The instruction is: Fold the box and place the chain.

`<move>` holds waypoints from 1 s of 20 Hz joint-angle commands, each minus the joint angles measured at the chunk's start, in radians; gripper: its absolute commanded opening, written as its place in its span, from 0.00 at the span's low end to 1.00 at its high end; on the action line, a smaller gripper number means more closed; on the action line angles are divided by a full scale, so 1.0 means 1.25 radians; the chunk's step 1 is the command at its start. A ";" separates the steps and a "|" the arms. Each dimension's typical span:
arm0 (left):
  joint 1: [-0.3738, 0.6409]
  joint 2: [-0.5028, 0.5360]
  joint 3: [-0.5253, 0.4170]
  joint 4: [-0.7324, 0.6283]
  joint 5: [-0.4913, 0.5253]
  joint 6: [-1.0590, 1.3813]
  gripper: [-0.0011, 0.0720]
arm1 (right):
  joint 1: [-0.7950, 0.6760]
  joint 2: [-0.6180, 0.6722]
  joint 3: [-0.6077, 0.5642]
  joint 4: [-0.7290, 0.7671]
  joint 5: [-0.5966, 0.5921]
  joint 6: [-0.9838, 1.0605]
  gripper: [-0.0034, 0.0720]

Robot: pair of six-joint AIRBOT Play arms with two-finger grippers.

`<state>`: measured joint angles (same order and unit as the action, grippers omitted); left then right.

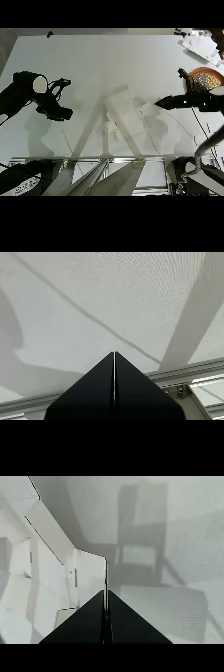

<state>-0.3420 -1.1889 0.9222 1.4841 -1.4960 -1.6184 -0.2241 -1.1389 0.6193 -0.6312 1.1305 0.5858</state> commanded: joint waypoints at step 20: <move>0.001 -0.135 0.002 -0.727 0.462 0.720 0.61 | 0.022 0.188 -0.203 0.051 -0.151 0.068 0.05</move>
<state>-0.3435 -1.2789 0.9226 0.8207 -0.9821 -0.9203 -0.2089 -0.9047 0.3656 -0.5674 0.9325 0.6800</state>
